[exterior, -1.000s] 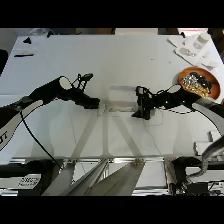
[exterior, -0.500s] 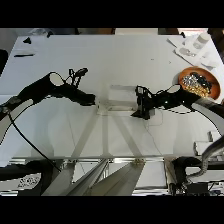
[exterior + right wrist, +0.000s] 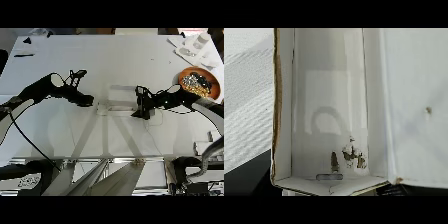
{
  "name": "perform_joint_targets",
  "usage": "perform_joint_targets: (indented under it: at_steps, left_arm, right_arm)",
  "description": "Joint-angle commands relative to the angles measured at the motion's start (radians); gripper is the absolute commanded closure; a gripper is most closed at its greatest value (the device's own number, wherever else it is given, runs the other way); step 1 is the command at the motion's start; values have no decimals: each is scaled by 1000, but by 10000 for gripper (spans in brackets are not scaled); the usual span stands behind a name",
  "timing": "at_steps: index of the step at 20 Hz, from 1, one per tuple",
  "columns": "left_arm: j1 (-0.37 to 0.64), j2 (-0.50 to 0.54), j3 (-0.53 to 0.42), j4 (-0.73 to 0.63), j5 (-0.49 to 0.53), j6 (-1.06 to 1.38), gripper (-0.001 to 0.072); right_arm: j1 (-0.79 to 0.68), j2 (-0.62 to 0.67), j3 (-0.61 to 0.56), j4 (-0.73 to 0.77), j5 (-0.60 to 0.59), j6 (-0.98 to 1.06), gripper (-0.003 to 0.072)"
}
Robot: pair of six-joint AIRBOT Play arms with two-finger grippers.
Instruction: Fold the box and place the chain.
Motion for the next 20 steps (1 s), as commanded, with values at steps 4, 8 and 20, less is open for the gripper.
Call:
perform_joint_targets:
  at_steps: [4,8,20]
  left_arm:
    - [-45,-46,-1,-92,19,-4,700]
    - [-45,-48,-1,-93,4,-4,702]
    - [-8,-9,-1,-50,-11,13,700]
  right_arm:
    - [0,0,1,0,0,0,289]
    - [0,0,1,0,0,0,289]
    - [0,0,1,0,0,0,289]
